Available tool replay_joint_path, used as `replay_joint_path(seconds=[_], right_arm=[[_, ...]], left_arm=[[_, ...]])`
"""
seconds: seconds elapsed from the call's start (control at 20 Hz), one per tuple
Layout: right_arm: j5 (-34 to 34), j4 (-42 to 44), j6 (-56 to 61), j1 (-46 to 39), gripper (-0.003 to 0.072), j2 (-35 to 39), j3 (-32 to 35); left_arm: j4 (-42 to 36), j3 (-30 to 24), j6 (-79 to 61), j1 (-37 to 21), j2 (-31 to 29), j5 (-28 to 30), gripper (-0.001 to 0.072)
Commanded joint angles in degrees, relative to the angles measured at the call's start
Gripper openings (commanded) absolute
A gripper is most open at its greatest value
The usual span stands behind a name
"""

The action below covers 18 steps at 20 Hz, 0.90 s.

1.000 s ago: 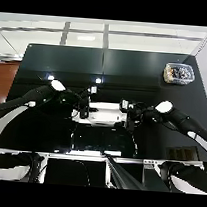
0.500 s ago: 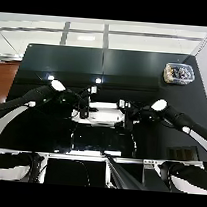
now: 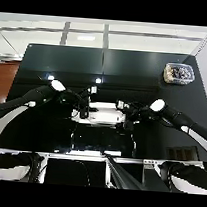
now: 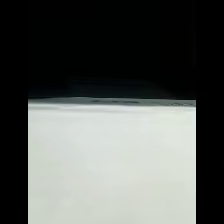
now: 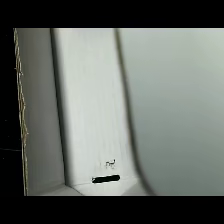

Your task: Fold the box and place the chain.

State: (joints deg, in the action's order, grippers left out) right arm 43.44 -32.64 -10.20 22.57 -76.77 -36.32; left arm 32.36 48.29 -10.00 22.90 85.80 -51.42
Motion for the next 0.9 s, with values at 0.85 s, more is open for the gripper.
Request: replay_joint_path(seconds=[0.85], right_arm=[[-1.9,-2.97,2.34,1.73,0.0455,-0.22,-0.04]], left_arm=[[0.0,0.04,-0.04,-0.07,0.0,0.02,0.0027]])
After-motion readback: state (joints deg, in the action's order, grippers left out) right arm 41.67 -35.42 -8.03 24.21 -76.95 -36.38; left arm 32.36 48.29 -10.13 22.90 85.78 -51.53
